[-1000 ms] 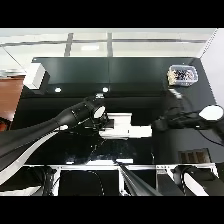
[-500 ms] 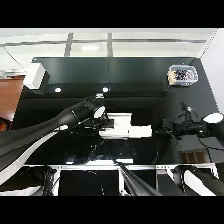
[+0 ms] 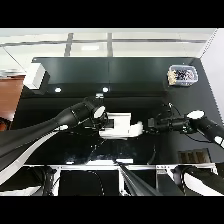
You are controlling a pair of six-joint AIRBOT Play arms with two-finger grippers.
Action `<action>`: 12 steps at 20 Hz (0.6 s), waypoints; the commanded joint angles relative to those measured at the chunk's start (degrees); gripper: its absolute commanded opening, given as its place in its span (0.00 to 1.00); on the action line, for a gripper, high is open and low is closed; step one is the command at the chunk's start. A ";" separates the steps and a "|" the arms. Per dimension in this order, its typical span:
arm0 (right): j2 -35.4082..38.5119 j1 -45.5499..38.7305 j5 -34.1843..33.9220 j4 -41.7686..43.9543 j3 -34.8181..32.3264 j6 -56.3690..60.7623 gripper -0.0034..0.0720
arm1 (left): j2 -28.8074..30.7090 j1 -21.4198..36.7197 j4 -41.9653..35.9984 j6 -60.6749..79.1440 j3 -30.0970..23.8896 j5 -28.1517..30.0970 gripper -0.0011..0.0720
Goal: Fold the box and place the chain.
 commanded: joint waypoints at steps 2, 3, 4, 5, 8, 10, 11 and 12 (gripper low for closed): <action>-0.35 2.54 5.60 2.27 4.02 -2.32 0.85 | -0.02 0.02 -0.02 0.02 0.07 0.15 0.05; -0.35 3.93 5.42 2.29 4.87 -2.27 0.85 | -0.02 0.02 -0.02 0.02 0.07 0.15 0.05; -0.35 5.66 4.68 2.27 5.73 -1.86 0.83 | -0.02 0.02 -0.02 0.02 0.07 0.17 0.05; -0.35 7.34 3.80 2.10 6.51 -1.03 0.71 | -0.02 0.02 -0.02 0.02 0.07 0.17 0.05; -0.35 11.74 1.03 -0.68 8.61 3.89 0.67 | -0.02 0.02 -0.02 0.02 0.07 0.17 0.05; -0.35 14.12 1.01 -6.19 10.36 7.87 0.58 | -0.02 0.02 -0.02 0.02 0.07 0.17 0.05; -0.35 14.93 0.70 -8.15 10.80 9.42 0.58 | -0.02 0.02 -0.02 0.02 0.07 0.20 0.05; -0.35 15.43 0.33 -9.53 10.95 10.64 0.58 | -0.02 0.02 -0.02 0.02 0.07 0.22 0.05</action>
